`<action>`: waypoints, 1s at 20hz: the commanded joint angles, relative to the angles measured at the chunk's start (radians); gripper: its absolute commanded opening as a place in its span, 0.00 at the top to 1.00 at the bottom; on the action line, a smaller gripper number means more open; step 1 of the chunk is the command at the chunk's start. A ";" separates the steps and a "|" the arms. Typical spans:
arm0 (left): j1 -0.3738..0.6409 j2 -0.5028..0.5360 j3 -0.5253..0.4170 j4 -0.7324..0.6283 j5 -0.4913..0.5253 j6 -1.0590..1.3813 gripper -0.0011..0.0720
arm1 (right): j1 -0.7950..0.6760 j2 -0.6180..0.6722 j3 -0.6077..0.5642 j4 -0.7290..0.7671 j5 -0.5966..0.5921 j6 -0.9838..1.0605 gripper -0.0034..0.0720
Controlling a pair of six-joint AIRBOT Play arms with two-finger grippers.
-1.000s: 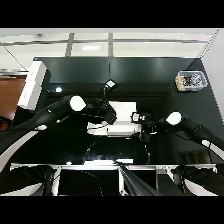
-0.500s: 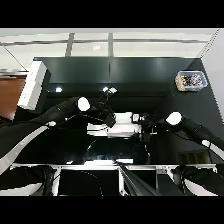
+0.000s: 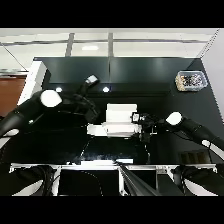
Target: Fold the box and place the chain.
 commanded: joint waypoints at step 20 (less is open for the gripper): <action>-0.134 -0.079 -0.158 -0.134 0.067 0.711 0.54 | 0.001 0.000 0.000 -0.001 0.003 0.000 0.78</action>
